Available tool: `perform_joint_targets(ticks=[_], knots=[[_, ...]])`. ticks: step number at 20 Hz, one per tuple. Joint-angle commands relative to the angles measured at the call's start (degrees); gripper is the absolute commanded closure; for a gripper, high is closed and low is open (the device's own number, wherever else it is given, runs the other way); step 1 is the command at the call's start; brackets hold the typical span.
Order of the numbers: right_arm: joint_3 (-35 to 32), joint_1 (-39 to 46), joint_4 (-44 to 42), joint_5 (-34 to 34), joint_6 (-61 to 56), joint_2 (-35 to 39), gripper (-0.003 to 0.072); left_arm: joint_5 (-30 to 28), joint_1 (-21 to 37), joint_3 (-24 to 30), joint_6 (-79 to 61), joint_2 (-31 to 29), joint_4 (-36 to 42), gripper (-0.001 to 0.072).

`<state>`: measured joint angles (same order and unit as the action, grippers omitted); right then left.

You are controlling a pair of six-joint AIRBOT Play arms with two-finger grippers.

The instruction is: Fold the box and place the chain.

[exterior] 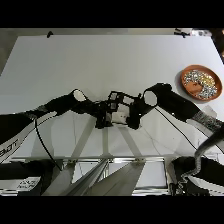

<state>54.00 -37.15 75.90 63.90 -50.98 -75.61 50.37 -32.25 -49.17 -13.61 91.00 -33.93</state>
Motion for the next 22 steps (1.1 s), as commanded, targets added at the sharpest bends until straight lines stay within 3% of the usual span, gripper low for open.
perform_joint_targets(ticks=[1, 3, 5, 11, 12, 14, 15, 17, 22], knots=[[-0.1, 0.2, 0.3, -2.1, -0.2, 2.8, 0.0261, 0.0, 0.0, 0.0, 0.1, 0.0, 0.0, 0.0455], [-0.1, 0.8, 0.2, -4.1, -0.2, 5.5, 0.0234, 0.0, 0.0, 0.0, 0.1, 0.0, 0.0, 0.0455], [-0.1, 1.7, 0.2, -4.8, -0.2, 7.8, 0.0091, 0.0, 0.0, 0.0, 0.1, 0.0, 0.0, 0.0455], [-0.1, 2.3, -2.6, -4.7, -0.3, 13.1, 0.0112, 0.0, 0.0, 0.0, 0.1, 0.0, 0.0, 0.0455], [-0.1, 2.3, -3.9, -4.7, -0.3, 14.4, 0.0233, 0.0, 0.0, 0.0, 0.1, 0.0, 0.0, 0.0455], [-0.2, 2.3, -5.5, -4.6, -1.2, 16.5, 0.0616, 0.0, 0.0, 0.0, 0.1, 0.0, 0.0, 0.0455], [-1.0, 2.3, -6.3, -5.1, -2.4, 17.3, 0.0681, 0.0, 0.0, 0.0, 0.1, 0.0, 0.0, 0.0455], [-5.6, 2.3, -10.6, -9.5, -3.3, 18.9, 0.0681, 0.0, 0.0, 0.0, 0.1, 0.0, 0.0, 0.0455], [-22.7, 1.3, -35.6, -35.9, -2.4, 21.5, 0.0681, 0.0, 0.0, 0.0, 0.1, 0.0, 0.0, 0.0455]])
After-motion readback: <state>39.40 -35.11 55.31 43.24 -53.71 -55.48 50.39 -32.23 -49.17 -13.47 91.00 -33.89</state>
